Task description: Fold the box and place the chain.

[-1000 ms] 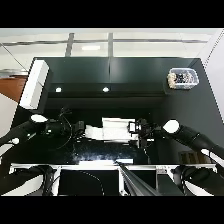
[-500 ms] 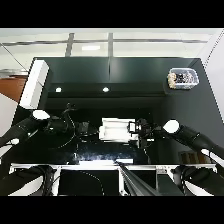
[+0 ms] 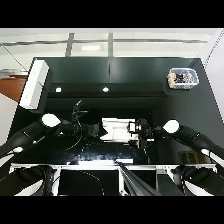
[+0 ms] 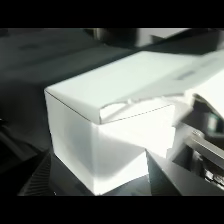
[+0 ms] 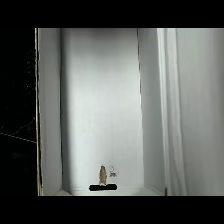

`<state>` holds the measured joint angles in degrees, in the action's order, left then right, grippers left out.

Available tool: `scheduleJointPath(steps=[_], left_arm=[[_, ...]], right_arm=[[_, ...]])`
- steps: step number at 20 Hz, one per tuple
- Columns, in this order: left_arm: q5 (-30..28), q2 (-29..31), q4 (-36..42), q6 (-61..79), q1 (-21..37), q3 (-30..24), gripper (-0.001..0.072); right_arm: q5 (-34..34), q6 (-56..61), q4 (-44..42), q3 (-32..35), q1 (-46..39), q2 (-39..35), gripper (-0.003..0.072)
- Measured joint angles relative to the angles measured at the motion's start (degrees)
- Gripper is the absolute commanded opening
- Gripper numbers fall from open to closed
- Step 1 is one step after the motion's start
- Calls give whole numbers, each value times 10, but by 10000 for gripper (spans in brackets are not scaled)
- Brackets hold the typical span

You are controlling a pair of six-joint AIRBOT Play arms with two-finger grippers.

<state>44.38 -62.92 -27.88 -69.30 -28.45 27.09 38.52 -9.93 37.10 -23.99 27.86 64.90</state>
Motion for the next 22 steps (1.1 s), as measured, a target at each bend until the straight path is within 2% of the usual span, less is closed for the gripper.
scheduleJointPath(steps=[6, 14, 17, 20, 22], left_arm=[[-93, 1, -77, -112, -65, 1, 700], [-134, -2, -117, -195, -91, 8, 681], [-133, -16, -186, -268, -118, 37, 675], [-95, -38, -318, -404, -149, 83, 657], [-48, -55, -409, -483, -169, 117, 501]], right_arm=[[0, 0, 0, 0, 0, 0, 403], [0, 0, 0, 0, 0, 0, 403], [0, 0, 0, 0, 0, 0, 403], [-1, 0, 0, 0, 0, 0, 403], [-1, 0, 0, 0, 0, 0, 404]])
